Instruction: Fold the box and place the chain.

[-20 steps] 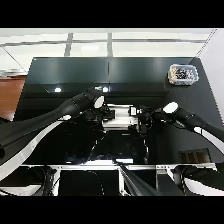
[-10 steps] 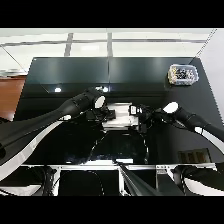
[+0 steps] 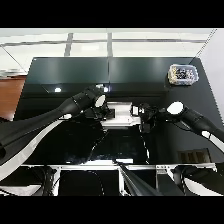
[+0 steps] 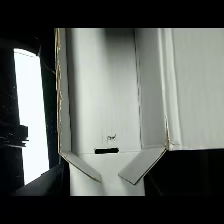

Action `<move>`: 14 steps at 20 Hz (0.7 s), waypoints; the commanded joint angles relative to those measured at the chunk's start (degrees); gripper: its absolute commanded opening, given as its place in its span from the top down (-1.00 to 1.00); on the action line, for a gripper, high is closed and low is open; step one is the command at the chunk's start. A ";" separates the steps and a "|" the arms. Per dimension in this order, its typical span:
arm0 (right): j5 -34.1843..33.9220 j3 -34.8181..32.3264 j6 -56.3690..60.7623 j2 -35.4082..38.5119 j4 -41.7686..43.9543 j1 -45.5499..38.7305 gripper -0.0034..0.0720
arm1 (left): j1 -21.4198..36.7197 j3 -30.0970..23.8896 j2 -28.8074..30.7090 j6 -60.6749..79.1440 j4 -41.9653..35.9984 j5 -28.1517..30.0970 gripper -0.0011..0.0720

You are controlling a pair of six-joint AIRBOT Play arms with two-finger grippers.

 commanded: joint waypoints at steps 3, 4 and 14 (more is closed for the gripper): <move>0.17 -0.04 -0.55 0.35 3.37 0.07 0.44 | -0.02 0.13 0.02 0.04 -0.39 -0.24 0.89; -0.17 -0.04 -0.52 0.24 4.85 0.17 0.58 | -0.02 0.13 0.02 0.04 -0.39 -0.24 0.89; -5.27 -0.17 4.87 -4.09 12.96 4.44 0.03 | -0.02 0.13 0.04 0.02 -0.39 -0.28 0.89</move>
